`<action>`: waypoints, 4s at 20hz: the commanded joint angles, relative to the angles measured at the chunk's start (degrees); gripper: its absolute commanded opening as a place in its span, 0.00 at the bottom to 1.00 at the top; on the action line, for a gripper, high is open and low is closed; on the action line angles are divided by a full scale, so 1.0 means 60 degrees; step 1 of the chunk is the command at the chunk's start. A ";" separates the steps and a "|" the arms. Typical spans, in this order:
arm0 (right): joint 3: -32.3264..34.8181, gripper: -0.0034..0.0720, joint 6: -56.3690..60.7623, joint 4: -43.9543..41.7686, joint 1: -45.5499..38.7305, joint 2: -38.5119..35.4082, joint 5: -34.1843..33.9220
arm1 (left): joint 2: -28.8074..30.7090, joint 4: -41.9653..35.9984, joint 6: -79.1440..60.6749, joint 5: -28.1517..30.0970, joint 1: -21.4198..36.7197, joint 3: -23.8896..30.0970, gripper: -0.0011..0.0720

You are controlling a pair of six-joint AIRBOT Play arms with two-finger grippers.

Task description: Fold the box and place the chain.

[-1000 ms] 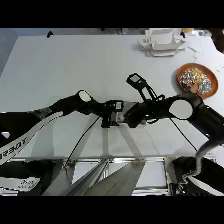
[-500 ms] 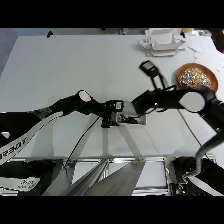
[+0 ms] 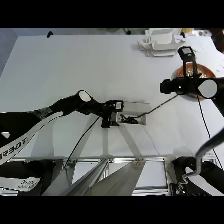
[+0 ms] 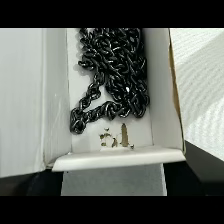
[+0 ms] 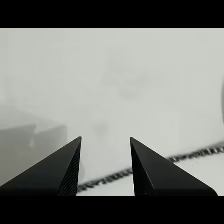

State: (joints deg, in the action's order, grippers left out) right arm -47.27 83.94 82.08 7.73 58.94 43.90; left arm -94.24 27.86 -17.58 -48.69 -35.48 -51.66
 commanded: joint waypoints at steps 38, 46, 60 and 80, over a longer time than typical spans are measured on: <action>0.0561 0.06 0.1038 0.0423 -0.0958 0.2135 0.0637 | 0.0007 0.0000 -0.0004 0.0004 0.0004 0.0004 0.20; 0.0597 0.09 0.0965 -0.0098 -0.0962 0.0277 0.1115 | 0.0007 0.0000 -0.0004 0.0000 0.0004 0.0004 0.20; 0.1730 0.30 0.2036 0.0852 -0.0969 0.1053 -0.0430 | 0.0007 0.0000 -0.0004 0.0000 0.0007 0.0004 0.20; 0.1727 0.06 0.1931 0.0663 -0.0958 0.1231 -0.0463 | 0.0007 0.0000 -0.0004 0.0000 0.0004 0.0004 0.20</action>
State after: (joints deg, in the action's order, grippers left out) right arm -36.77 95.77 86.46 1.93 69.41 41.15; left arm -94.24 27.86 -17.58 -48.69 -35.48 -51.66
